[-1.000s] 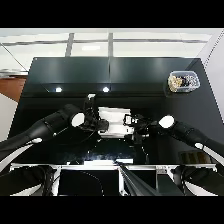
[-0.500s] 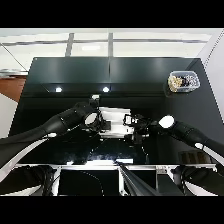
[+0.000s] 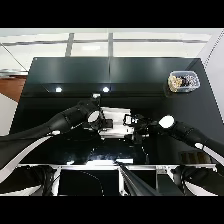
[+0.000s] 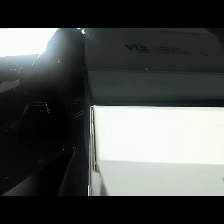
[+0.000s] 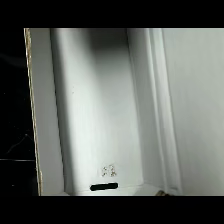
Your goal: Fold the box and place the chain.
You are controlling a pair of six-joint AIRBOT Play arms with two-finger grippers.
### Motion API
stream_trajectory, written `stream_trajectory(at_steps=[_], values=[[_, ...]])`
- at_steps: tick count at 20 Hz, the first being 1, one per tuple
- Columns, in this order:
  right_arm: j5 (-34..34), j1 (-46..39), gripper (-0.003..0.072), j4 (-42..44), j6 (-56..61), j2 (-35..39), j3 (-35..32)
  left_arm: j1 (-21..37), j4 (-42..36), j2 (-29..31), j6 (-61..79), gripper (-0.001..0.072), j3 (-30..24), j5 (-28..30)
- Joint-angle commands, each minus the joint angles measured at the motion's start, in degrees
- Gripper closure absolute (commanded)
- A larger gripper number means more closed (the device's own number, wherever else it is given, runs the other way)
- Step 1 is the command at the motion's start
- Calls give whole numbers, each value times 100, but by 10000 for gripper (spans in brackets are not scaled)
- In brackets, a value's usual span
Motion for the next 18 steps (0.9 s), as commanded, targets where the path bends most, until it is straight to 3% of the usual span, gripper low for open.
stream_trajectory(at_steps=[1, 18], values=[[2, 4, 216, 0, 0, -2, -4, -4, 0, -70, -52, 363, 22, -79], [0, 4, 216, 0, 0, -2, -4, -7, 46, -109, -345, 391, 22, -57]])
